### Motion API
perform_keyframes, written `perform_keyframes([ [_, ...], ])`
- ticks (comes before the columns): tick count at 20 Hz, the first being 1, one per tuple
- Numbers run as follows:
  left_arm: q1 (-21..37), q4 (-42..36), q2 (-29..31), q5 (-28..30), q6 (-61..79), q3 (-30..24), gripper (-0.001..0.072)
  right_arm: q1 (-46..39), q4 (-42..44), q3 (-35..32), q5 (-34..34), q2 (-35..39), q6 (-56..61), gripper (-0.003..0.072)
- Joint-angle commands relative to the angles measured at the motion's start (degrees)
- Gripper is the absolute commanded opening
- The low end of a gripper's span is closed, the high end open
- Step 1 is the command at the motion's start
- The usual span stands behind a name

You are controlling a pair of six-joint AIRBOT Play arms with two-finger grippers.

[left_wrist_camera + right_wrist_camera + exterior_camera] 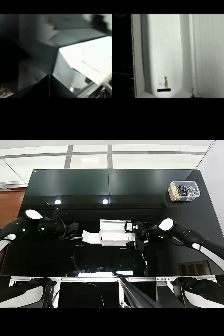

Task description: Fold the box and place the chain.

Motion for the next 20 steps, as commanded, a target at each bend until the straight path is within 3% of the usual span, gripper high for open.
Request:
perform_keyframes([
  [1, -5.8, 0.3, -3.3, 1.8, -2.4, -0.1, 0.0022, 0.0, 0.0, 0.0, 0.0, 0.0, 0.0, 0.0233],
  [7, -4.4, -14.6, -4.8, -2.1, 11.3, 0.0, 0.005, 0.0, 0.0, 0.0, 0.0, 0.0, 0.0, 0.0233],
  [8, -3.8, -15.1, -4.8, -2.9, 12.0, 0.2, 0.0136, 0.0, 0.0, 0.0, 0.0, 0.0, 0.0, 0.0233],
  [11, -2.4, -15.2, -4.8, -6.0, 12.7, 2.0, 0.0696, 0.0, 0.0, 0.0, 0.0, 0.0, 0.0, 0.0234],
  [16, -2.7, -16.3, -4.8, -8.1, 12.7, 5.3, 0.0705, 0.0, 0.0, 0.0, 0.0, 0.0, 0.0, 0.0233],
  [20, -7.0, -17.2, -4.9, -7.3, 14.4, 5.9, 0.0652, 0.0, 0.0, 0.0, 0.0, 0.0, 0.0, 0.0233],
])
